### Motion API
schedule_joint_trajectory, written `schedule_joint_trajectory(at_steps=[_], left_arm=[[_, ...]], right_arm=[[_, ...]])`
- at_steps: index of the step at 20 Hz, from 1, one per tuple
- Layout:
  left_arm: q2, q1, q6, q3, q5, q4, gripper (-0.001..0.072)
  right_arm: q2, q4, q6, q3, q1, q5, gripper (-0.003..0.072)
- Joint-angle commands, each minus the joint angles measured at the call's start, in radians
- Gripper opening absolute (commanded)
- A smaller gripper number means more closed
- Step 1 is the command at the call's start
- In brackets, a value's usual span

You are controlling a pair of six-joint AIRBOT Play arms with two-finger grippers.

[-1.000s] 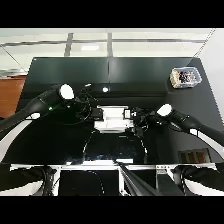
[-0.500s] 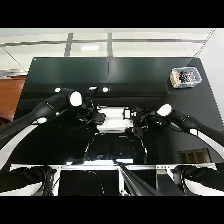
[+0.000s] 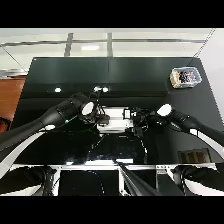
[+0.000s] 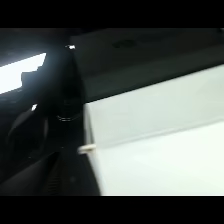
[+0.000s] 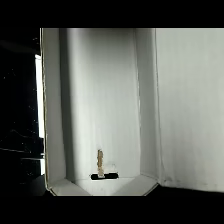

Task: Fold the box and place the chain.

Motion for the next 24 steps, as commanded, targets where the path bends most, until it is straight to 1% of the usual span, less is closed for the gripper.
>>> schedule_joint_trajectory(at_steps=[1,6,9,11,12,13,14,17,18,19,24], left_arm=[[-0.006,-0.016,-0.155,0.006,-0.004,0.061,0.0492],[-0.056,-0.051,-0.196,0.056,-0.045,0.071,0.0492],[-0.08,-0.05,-0.249,0.056,-0.092,0.063,0.0492],[-0.089,-0.051,-0.249,0.056,-0.085,0.032,0.049],[-0.089,-0.051,-0.248,0.056,-0.078,0.015,0.0443],[-0.089,-0.051,-0.248,0.056,-0.076,0.011,0.0335],[-0.089,-0.05,-0.246,0.056,-0.077,0.011,0.0279],[-0.089,-0.05,-0.246,0.056,-0.077,0.011,0.0278],[-0.089,-0.05,-0.246,0.056,-0.073,0.011,0.0233],[-0.089,-0.05,-0.246,0.056,-0.068,0.011,0.0029],[-0.089,-0.05,-0.246,0.057,-0.061,0.01,0.0029]], right_arm=[[-0.001,0.0,0.0,0.0,0.0,0.0,0.04],[-0.001,0.0,0.0,0.0,0.0,0.0,0.04],[-0.001,0.0,0.0,0.0,0.0,0.0,0.04],[-0.001,0.0,0.0,0.0,0.0,0.0,0.04],[-0.001,0.0,0.0,0.0,0.0,0.0,0.04],[-0.001,0.0,0.0,0.0,0.0,0.0,0.04],[-0.001,0.0,0.0,0.0,0.0,0.0,0.04],[-0.001,0.0,0.0,0.0,0.0,0.0,0.04],[-0.001,0.0,0.0,0.0,0.0,0.0,0.04],[-0.001,0.0,0.0,0.0,0.0,0.0,0.04],[-0.001,0.0,0.0,0.0,0.0,0.0,0.04]])
